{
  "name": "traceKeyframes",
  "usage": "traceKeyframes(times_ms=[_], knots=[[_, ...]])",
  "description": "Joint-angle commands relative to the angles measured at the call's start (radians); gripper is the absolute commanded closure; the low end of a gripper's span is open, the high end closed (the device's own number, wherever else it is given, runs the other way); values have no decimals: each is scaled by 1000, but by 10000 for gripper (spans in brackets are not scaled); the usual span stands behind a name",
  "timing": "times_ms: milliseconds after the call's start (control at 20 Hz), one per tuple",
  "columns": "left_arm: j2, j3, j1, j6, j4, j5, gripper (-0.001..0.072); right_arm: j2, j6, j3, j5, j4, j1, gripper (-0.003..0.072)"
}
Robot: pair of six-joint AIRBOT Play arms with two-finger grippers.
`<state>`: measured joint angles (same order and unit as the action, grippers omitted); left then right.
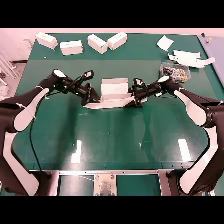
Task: Fold the box and place the chain.
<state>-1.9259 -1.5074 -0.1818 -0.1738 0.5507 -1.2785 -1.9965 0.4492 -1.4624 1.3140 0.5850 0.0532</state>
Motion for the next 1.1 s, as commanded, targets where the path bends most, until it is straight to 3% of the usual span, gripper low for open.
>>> traceKeyframes(times_ms=[0,400,750,800,850,900,1050], knots=[[-1,0,-23,-18,6,67,479,0,-1,0,0,0,0,176],[-1,0,-22,-49,10,141,479,0,-1,0,0,0,0,176],[0,0,-19,-103,-1,108,479,0,-1,0,0,0,0,176],[0,0,-14,-117,1,108,466,0,-1,0,0,0,0,177],[0,0,-12,-123,1,108,375,0,-1,0,0,0,0,176],[1,-1,-11,-123,-2,102,342,0,-1,0,0,0,0,176],[0,-1,-11,-140,13,89,343,0,-1,0,0,0,0,176]])
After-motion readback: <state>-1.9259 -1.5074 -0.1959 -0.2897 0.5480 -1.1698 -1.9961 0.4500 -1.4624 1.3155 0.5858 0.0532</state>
